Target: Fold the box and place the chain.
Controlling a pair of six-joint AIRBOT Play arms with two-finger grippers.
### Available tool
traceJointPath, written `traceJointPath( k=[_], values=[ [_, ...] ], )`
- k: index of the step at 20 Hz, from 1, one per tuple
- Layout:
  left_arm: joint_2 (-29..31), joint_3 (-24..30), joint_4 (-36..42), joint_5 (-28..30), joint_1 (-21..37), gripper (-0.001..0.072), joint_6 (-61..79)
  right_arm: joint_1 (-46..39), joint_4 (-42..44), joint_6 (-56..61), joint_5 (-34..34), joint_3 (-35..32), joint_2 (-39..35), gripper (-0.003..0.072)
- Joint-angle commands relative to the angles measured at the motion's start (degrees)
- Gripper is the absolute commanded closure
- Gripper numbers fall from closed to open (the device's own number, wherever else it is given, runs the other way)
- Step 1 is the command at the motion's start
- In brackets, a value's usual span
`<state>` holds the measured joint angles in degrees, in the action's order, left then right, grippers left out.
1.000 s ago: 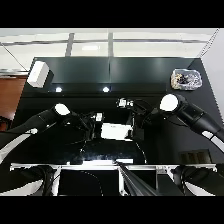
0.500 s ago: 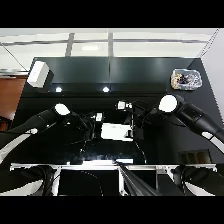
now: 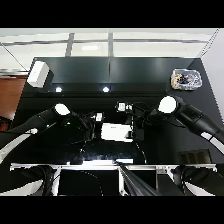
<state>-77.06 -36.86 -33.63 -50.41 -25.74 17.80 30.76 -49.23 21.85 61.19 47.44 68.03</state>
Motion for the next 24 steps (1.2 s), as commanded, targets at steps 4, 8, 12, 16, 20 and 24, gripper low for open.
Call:
traceJointPath(
  k=[4, 8, 12, 16, 20, 24],
  values=[
    [-0.02, -0.02, 0.00, 0.02, 0.00, 0.0344, 0.00, 0.07, -0.76, 0.00, -2.34, -0.79, -0.02, -0.0034],
    [-0.02, -0.02, 0.00, 0.02, 0.00, 0.0344, 0.00, 0.07, -0.74, 0.02, -2.51, -0.76, -0.04, -0.0034],
    [-0.02, -0.02, 0.00, 0.02, 0.00, 0.0344, 0.00, 0.07, -0.74, 0.22, -2.51, -0.68, -0.33, -0.0034],
    [-0.02, -0.02, -0.02, 0.02, 0.00, 0.0343, 0.00, 0.07, -0.72, 0.39, -2.40, -0.59, -0.68, 0.0192],
    [-0.02, -0.02, -0.02, 0.02, 0.00, 0.0343, 0.00, 0.07, -0.33, 0.46, -2.34, -0.46, -1.40, 0.0203],
    [-0.02, -0.02, -0.02, 0.02, 0.00, 0.0343, 0.00, 0.07, -0.37, 0.44, -2.29, -0.46, -1.81, 0.0436]
  ],
)
